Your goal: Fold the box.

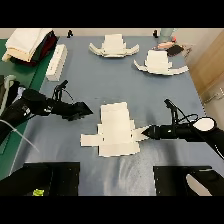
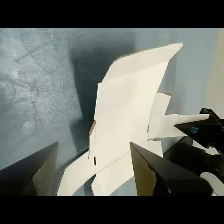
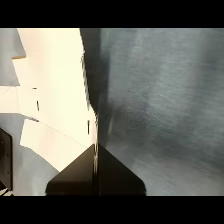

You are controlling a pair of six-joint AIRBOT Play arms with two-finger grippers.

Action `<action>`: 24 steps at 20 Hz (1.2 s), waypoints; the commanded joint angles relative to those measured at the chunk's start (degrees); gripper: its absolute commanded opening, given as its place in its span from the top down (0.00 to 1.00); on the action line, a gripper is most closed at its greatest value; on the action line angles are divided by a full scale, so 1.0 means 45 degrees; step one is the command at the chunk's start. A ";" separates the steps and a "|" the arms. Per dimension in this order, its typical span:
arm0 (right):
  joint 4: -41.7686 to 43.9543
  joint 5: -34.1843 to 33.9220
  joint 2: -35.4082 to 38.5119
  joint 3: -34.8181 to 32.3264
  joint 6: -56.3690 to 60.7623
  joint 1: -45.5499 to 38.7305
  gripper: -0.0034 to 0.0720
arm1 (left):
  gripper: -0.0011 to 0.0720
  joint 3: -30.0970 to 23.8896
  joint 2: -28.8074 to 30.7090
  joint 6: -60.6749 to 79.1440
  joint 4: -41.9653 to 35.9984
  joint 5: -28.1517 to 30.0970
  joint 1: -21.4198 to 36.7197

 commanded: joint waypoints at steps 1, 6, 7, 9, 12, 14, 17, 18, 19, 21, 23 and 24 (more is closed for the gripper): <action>0.0000 -0.1122 0.0515 -0.0204 0.0000 0.1171 0.95 | 0.05 0.0267 -0.1321 0.1545 -0.1078 -0.0083 -0.0019; 0.0262 -0.1841 0.0510 -0.0199 0.0005 0.1807 0.95 | 0.05 0.1078 -0.3245 0.2234 -0.1452 0.0073 -0.0971; 0.0277 -0.1831 0.0510 -0.0199 0.0005 0.1807 0.95 | 0.05 0.1307 -0.3657 0.2239 -0.1452 0.0068 -0.1151; 0.0287 -0.1821 0.0510 -0.0199 0.0029 0.1807 0.95 | 0.05 0.1807 -0.4469 0.2322 -0.1452 0.0005 -0.1477; 0.0282 -0.1763 0.0510 -0.0199 0.0034 0.1807 0.95 | 0.21 0.2118 -0.5017 0.3055 -0.1511 -0.0466 -0.1749; 0.0282 -0.1753 0.0510 -0.0204 0.0034 0.1807 0.95 | 0.21 0.2118 -0.5090 0.3857 -0.1506 -0.1069 -0.1768; 0.0272 -0.1753 0.0510 -0.0204 0.0034 0.1807 0.95 | 0.22 0.2200 -0.5095 0.4673 -0.1535 -0.1637 -0.1768; 0.0272 -0.1753 0.0510 -0.0204 0.0034 0.1807 0.95 | 0.41 0.2268 -0.5095 0.4867 -0.1535 -0.1710 -0.1768; 0.0272 -0.1753 0.0510 -0.0204 0.0034 0.1807 0.95 | 0.52 0.2356 -0.5095 0.5100 -0.1554 -0.1734 -0.1768; 0.0272 -0.1753 0.0510 -0.0204 0.0034 0.1807 0.95 | 0.52 0.2560 -0.5095 0.5275 -0.1647 -0.1783 -0.1773; 0.0214 -0.1753 0.0505 -0.0204 0.0034 0.1807 0.95 | 0.52 0.2739 -0.5158 0.5484 -0.1700 -0.2059 -0.1855; 0.0214 -0.1758 0.0505 -0.0204 0.0034 0.1807 0.95 | 0.52 0.2807 -0.5241 0.5532 -0.1710 -0.2259 -0.1938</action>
